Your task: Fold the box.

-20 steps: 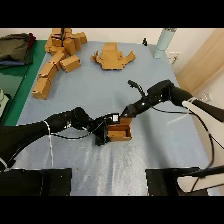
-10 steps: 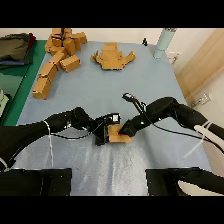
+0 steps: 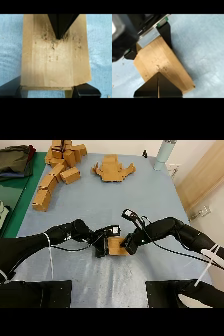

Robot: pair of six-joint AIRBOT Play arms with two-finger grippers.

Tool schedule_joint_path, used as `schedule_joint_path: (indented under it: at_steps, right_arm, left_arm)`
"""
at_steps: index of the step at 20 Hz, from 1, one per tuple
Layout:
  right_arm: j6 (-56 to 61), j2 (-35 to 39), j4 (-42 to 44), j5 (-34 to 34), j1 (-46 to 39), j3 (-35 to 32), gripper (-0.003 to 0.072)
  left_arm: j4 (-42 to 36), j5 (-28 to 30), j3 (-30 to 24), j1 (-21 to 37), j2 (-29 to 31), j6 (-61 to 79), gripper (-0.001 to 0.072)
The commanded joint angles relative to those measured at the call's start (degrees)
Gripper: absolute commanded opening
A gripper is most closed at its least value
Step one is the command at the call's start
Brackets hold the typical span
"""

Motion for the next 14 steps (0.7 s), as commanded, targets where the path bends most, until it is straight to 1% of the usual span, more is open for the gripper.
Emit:
schedule_joint_path:
  at_steps: [1, 4, 8, 9, 10, 11, 12, 14]
  right_arm:
    - [-0.46, 1.90, -2.56, 2.69, 2.16, -0.76, 0.0005]
    - [-0.52, 5.11, -8.50, 6.43, 6.38, -1.20, 0.0006]
    - [-0.52, 12.04, -19.56, 15.30, 13.60, -5.73, 0.0006]
    - [-0.52, 12.68, -22.38, 15.65, 14.78, -6.78, 0.0018]
    - [-0.52, 12.70, -24.09, 15.50, 15.41, -7.34, 0.0122]
    - [-0.63, 12.48, -24.46, 15.34, 15.65, -7.56, 0.0315]
    - [-0.63, 12.22, -24.50, 15.50, 15.69, -7.54, 0.0373]
    - [-1.81, 11.91, -24.48, 15.58, 15.72, -7.54, 0.0374]
  left_arm:
    - [0.00, 0.00, -0.02, -0.04, 0.00, 0.00, 0.0421]
    - [0.00, 0.00, -0.02, -0.04, 0.00, 0.02, 0.0422]
    - [0.00, 0.00, -0.02, -0.04, 0.00, 0.00, 0.0422]
    - [0.00, 0.00, -0.02, -0.04, 0.00, 0.00, 0.0421]
    - [0.00, 0.00, -0.02, -0.04, 0.00, 0.00, 0.0422]
    - [0.00, 0.00, -0.02, -0.04, 0.00, 0.00, 0.0422]
    - [0.00, 0.00, -0.02, -0.04, 0.00, 0.00, 0.0422]
    - [0.00, 0.00, -0.02, -0.04, 0.00, 0.00, 0.0422]
